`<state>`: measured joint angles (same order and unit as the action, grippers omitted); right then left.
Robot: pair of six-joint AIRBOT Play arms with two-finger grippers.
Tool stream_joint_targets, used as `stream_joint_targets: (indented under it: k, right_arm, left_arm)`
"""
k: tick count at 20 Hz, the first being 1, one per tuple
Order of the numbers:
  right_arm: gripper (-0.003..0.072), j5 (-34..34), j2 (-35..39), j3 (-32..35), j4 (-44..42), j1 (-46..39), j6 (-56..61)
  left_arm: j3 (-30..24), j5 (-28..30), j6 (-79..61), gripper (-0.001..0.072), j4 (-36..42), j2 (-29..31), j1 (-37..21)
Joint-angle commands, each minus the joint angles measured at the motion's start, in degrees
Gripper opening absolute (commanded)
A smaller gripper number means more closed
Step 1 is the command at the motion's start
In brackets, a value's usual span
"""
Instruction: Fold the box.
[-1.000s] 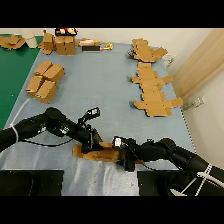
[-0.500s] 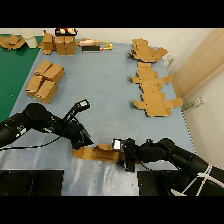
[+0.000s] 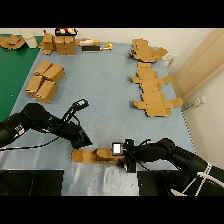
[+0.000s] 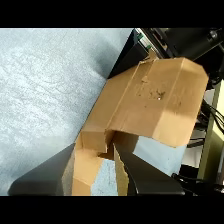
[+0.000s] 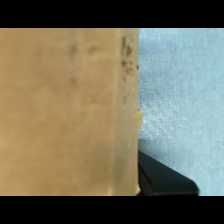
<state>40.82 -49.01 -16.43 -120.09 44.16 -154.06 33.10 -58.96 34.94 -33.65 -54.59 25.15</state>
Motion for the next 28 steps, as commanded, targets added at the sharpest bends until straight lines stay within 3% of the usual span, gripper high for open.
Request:
stream_joint_targets:
  k: [1, 12, 14, 22, 23, 24, 26, 28]
  right_arm:
    - [0.0533, 1.86, 0.04, -0.07, -1.44, 0.07, -3.1]
    - [0.0531, 1.44, 0.04, -0.04, -1.4, 0.07, -3.02]
    - [0.044, 1.42, 0.04, -0.04, -1.4, 0.07, -2.89]
    - [0.044, 0.61, 0.07, -0.04, -1.42, 0.07, -2.89]
    - [0.044, 0.59, 0.04, -0.04, -1.42, 0.07, -2.89]
    - [0.044, 0.57, 0.04, -0.04, -1.42, 0.07, -2.89]
    - [0.044, 0.13, 0.07, -0.04, -1.42, 0.07, -2.89]
    - [0.0439, 0.15, 0.07, -0.04, -1.44, 0.07, -2.89]
  left_arm:
    - [0.04, -0.22, 0.68, 0.037, -0.24, 0.04, 0.0]
    - [0.02, -0.26, 1.11, 0.037, -0.28, 0.02, 0.22]
    - [0.02, -0.81, 1.18, 0.0359, -0.26, 0.02, 0.22]
    - [-0.13, -3.3, 2.82, 0.0349, -0.26, -0.07, 0.48]
    - [-0.5, -3.89, 4.37, 0.0207, -0.26, -0.07, 1.27]
    - [-1.18, -5.03, 5.29, 0.0013, -0.31, -0.07, 2.64]
    - [-3.34, -6.21, 12.24, 0.0011, -0.2, -0.07, 6.32]
    - [-6.29, -3.76, 18.82, 0.0012, 3.37, -0.07, 11.61]
